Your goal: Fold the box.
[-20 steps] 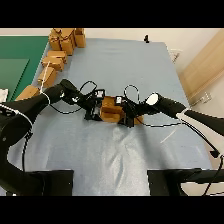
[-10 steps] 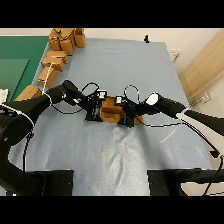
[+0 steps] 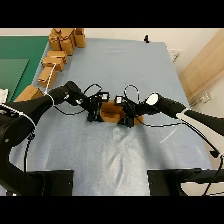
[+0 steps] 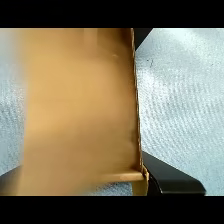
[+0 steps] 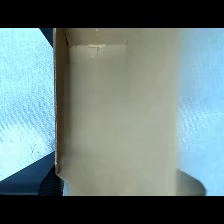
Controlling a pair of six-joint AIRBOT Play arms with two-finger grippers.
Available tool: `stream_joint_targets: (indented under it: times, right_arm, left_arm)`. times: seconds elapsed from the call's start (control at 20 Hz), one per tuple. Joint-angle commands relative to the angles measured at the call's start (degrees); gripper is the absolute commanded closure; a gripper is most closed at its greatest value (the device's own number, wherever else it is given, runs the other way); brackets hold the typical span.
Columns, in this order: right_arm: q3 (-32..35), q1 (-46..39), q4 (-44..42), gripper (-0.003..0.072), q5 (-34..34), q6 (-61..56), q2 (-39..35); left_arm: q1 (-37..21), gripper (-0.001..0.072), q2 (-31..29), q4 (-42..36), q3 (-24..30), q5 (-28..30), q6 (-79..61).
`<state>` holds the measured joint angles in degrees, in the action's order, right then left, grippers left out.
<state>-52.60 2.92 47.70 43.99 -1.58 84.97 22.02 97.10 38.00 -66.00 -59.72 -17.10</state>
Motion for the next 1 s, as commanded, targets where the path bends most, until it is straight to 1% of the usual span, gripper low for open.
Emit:
stream_joint_targets:
  times: [0.0,0.05,0.1,0.15,0.2,0.3,0.35,0.4,0.5,0.7,0.8,0.9,0.95]
  right_arm:
    - [0.02,0.02,0.02,0.0278,0.09,0.07,-0.04]
    - [0.0,0.02,0.02,0.0277,0.09,0.07,-0.07]
    - [0.0,0.02,0.02,0.0255,0.09,0.07,-0.13]
    - [0.0,0.02,0.04,0.0165,0.07,0.07,-0.35]
    - [0.0,-0.07,0.07,0.0101,0.15,0.07,-0.85]
    - [0.0,-0.35,0.13,0.0085,0.63,0.02,-2.43]
    - [0.0,-0.48,0.35,0.0057,0.61,-0.9,-3.48]
    - [0.0,-0.74,1.42,0.0003,0.59,-2.56,-4.68]
    - [0.0,-1.27,5.68,-0.0011,1.31,-6.54,-6.86]
    - [0.04,-2.91,12.44,-0.0012,10.19,-14.99,-9.25]
    - [0.07,-2.95,12.92,-0.0012,10.58,-16.41,-9.22]
    - [0.07,-2.93,12.07,-0.0003,8.83,-15.72,-9.2]
    - [0.07,-2.93,11.91,0.0044,8.22,-14.73,-9.2]
  left_arm:
    - [0.15,0.0293,0.02,0.81,0.0,0.09,0.44]
    - [0.13,0.0293,0.02,0.81,0.0,0.07,0.44]
    - [0.15,0.0294,0.02,0.81,0.0,-0.07,0.46]
    - [0.13,0.0293,0.02,0.81,0.0,-0.37,0.48]
    - [0.13,0.0293,0.02,0.81,0.02,-0.5,0.55]
    - [0.13,0.0293,0.02,0.81,0.02,-0.85,0.55]
    - [0.13,0.0293,0.02,0.81,0.02,-0.85,0.52]
    - [0.13,0.0293,0.02,0.81,0.02,-0.87,0.55]
    - [0.13,0.0293,0.02,0.81,0.02,-0.92,0.72]
    - [0.13,0.0293,0.02,0.81,0.07,-0.9,1.27]
    - [0.13,0.0293,0.02,0.81,0.07,-0.92,1.6]
    - [0.13,0.0293,0.02,0.81,0.07,-0.87,1.6]
    - [0.13,0.0293,0.02,0.81,0.07,-0.83,1.57]
